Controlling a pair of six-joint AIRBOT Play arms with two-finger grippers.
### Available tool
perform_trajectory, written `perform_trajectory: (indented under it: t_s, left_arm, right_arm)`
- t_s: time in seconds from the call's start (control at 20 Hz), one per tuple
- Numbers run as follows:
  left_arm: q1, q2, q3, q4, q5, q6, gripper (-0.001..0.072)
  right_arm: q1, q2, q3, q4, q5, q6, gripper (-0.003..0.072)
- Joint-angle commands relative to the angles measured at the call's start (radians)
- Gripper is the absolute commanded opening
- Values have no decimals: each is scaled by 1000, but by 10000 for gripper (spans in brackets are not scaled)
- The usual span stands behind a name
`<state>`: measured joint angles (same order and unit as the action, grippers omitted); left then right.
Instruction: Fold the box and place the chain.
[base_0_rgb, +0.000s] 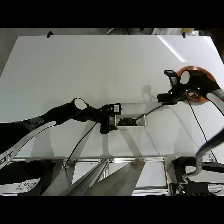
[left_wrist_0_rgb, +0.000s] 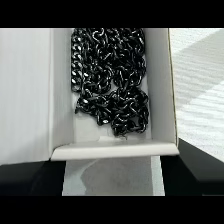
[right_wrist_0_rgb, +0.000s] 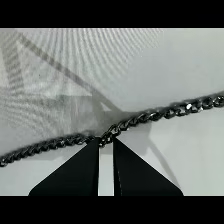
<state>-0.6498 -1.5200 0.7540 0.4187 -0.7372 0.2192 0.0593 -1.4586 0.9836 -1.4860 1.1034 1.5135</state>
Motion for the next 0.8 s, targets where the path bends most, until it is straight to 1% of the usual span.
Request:
perform_trajectory:
  t_s: [0.0, 0.15, 0.35, 0.55, 0.65, 0.75]
  left_arm:
    - [0, 1, 0, 0, 0, 0, 255]
    - [0, 0, 0, 0, 0, 0, 255]
    - [0, 1, 0, 0, 0, 0, 255]
    - [0, 1, 0, 0, 0, 0, 255]
    - [0, 1, 0, 0, 0, 0, 255]
    - [0, 1, 0, 0, 0, 0, 255]
  right_arm:
    - [5, 73, 1, 2, 42, -20, 11]
    - [47, 190, 1, 7, 115, -22, 11]
    - [186, 369, -23, 56, 201, -22, 11]
    - [377, 524, -68, 128, 196, -20, 11]
    - [460, 567, -76, 168, 179, -17, 12]
    - [533, 584, -76, 190, 127, -17, 12]
